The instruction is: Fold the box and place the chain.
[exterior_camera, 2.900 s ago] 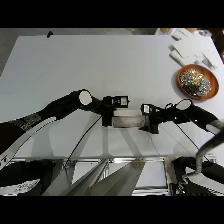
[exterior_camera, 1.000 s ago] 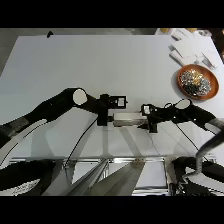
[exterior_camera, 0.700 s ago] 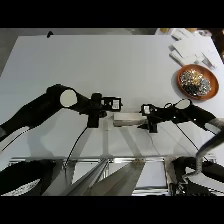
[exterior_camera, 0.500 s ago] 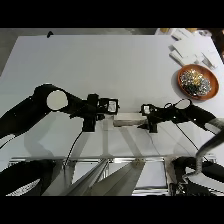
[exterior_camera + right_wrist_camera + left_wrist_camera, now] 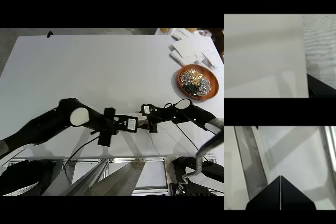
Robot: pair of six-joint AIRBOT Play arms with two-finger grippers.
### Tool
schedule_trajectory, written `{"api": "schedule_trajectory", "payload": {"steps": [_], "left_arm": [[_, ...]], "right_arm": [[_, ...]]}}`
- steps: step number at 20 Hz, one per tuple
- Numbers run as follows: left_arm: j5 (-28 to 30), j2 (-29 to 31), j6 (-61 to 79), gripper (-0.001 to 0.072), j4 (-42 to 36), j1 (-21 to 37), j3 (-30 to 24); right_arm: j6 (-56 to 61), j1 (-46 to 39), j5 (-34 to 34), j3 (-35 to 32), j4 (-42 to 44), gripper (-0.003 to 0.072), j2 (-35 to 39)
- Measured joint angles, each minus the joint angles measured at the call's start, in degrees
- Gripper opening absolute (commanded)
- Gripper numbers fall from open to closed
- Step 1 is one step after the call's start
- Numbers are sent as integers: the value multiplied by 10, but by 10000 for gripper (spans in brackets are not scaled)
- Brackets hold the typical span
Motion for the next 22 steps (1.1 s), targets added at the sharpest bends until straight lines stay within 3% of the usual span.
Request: {"api": "schedule_trajectory", "payload": {"steps": [4,10,18,22], "left_arm": [[120,-33,-18,3,-31,-11,0],[287,-74,-48,7,-90,20,0],[321,-150,-88,7,-156,55,0],[313,-149,-90,7,-164,60,0]], "right_arm": [[0,0,0,0,0,296,0],[0,0,0,0,0,296,0],[2,0,0,0,2,296,-1],[0,0,0,-1,1,296,-1]]}}
